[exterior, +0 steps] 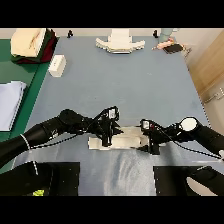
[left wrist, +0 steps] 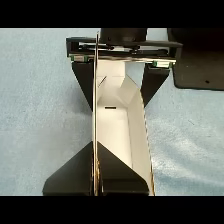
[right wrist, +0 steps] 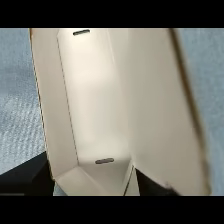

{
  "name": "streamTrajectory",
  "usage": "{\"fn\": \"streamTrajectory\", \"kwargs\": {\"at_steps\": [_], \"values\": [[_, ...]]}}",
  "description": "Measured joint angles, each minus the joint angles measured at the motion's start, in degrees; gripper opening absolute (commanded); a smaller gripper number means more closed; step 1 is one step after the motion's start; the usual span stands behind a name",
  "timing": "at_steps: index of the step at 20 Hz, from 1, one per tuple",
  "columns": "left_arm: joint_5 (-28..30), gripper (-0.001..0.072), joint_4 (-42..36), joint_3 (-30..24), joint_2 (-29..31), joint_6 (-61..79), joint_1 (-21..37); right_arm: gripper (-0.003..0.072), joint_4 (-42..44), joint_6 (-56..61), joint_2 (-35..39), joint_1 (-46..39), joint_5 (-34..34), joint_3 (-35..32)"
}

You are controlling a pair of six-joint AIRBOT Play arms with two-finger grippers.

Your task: Fold the box.

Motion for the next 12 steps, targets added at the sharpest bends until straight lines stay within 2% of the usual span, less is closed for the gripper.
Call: {"fn": "streamTrajectory", "kwargs": {"at_steps": [7,11,12], "values": [[0.09,0.0016,0.0,0.0,0.0,0.02,0.0,0.0703,0.85,-4.2,-0.33,0.0,-2.51,-1.38],[0.13,0.0016,0.02,0.0,0.0,0.04,0.0,0.0676,2.12,-5.53,-0.35,0.0,-3.04,-1.49],[0.17,0.0016,0.0,0.0,0.0,0.04,0.0,0.0635,2.43,-5.68,-0.35,0.0,-3.15,-1.51]]}}
